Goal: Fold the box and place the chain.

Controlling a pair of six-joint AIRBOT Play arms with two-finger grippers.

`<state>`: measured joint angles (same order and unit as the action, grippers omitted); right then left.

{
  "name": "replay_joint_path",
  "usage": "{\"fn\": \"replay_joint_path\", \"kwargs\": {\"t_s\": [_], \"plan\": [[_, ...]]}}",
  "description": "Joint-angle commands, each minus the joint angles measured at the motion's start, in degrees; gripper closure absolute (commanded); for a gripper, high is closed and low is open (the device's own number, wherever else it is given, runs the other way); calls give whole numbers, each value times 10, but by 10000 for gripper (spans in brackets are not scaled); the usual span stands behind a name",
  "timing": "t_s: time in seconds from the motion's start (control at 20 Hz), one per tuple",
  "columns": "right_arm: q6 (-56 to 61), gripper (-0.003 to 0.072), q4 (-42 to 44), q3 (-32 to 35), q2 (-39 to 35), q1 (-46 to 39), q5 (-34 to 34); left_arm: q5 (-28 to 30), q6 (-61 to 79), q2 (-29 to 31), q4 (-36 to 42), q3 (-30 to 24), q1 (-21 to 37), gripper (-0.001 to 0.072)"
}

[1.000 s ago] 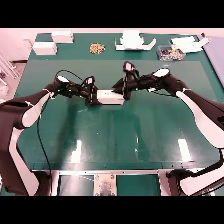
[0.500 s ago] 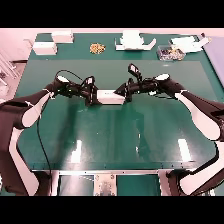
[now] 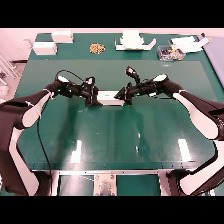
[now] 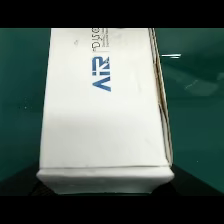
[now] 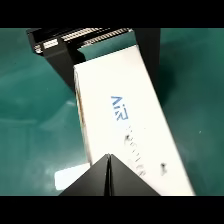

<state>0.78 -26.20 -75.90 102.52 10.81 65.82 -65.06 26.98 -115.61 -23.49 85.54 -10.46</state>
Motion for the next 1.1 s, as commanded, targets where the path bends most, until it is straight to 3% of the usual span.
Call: {"fn": "replay_joint_path", "kwargs": {"t_s": [0.0, 0.2, 0.3, 0.5, 0.65, 0.85, 1.05], "plan": [[5, 679, 75, -20, -52, -3, 21, 1, 0, 0, 0, 0, 0, 292], [40, 682, 84, -20, -158, -5, 13, 1, 0, 0, 0, 0, 0, 292], [89, 683, 68, 11, -216, -13, 6, 1, 0, 0, 0, 0, 0, 292], [143, 681, 40, 171, -366, -57, -89, 1, 0, 0, 0, 0, 0, 291], [142, 680, 36, 276, -446, -121, -94, 1, 0, 0, 0, 0, 0, 292], [142, 680, 29, 361, -478, -187, -82, -1, 0, 0, 18, 0, 0, 292], [142, 679, 30, 386, -478, -198, -73, -10, 0, 0, 38, 0, 0, 292]]}}
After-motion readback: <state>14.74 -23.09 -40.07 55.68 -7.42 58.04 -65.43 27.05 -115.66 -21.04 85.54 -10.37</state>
